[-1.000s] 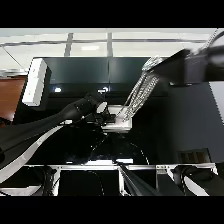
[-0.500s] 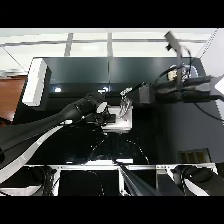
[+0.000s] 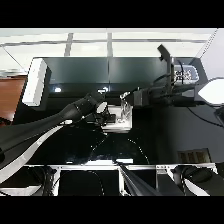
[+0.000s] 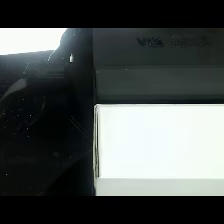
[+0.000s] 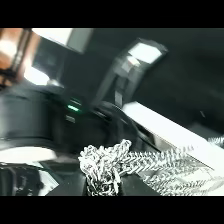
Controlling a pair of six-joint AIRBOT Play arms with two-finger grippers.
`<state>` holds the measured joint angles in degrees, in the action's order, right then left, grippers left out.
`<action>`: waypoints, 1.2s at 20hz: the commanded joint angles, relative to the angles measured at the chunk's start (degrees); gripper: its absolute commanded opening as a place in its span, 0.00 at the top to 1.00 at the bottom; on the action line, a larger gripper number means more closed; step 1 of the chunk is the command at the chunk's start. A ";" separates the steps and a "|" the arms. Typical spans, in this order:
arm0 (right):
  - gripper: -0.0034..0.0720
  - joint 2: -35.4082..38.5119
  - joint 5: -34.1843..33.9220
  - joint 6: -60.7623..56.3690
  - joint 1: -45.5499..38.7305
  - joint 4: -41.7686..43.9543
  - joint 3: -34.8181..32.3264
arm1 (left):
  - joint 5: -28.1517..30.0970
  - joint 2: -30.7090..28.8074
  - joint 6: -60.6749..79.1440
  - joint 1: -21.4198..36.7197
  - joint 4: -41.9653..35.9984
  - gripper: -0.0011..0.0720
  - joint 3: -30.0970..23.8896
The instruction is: Fold the box and place the chain.
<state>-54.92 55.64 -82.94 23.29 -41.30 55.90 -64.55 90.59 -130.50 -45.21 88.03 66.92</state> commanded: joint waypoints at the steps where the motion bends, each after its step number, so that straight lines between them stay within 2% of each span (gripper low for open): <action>1: 0.93 -1.09 -1.86 -2.60 0.04 -2.32 -4.87 | 0.00 0.04 0.00 0.04 0.02 0.95 -0.02; 4: 0.93 -3.19 -4.39 -2.62 0.07 -2.23 -7.80 | 0.00 0.04 0.00 0.04 0.02 0.95 -0.02; 8: 0.93 -6.73 -6.21 -5.40 1.92 -1.79 -8.26 | 0.00 0.04 0.00 0.04 0.02 0.95 -0.02; 9: 0.76 -7.65 -6.93 -5.86 2.93 -1.86 -8.26 | 0.00 0.04 0.00 0.04 0.00 0.95 -0.02; 10: 0.53 -8.15 -6.99 -6.01 3.39 -1.90 -8.26 | 0.00 0.04 -0.02 0.04 0.00 0.95 -0.02; 14: 0.54 -6.45 -4.48 -5.99 -1.18 -6.05 -8.22 | 0.02 0.04 -0.02 0.04 0.00 0.95 -0.02; 20: 0.54 -1.29 5.44 -5.97 -14.47 -18.88 -8.20 | 0.00 0.04 -0.02 0.04 -0.04 0.95 -0.02; 24: 0.54 -1.31 7.06 -3.21 -12.11 -13.00 -9.99 | 0.00 0.04 -0.02 0.04 -0.24 0.95 -0.02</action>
<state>-56.71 60.40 -87.88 10.85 -56.21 46.96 -64.55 90.59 -130.52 -45.21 87.94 66.92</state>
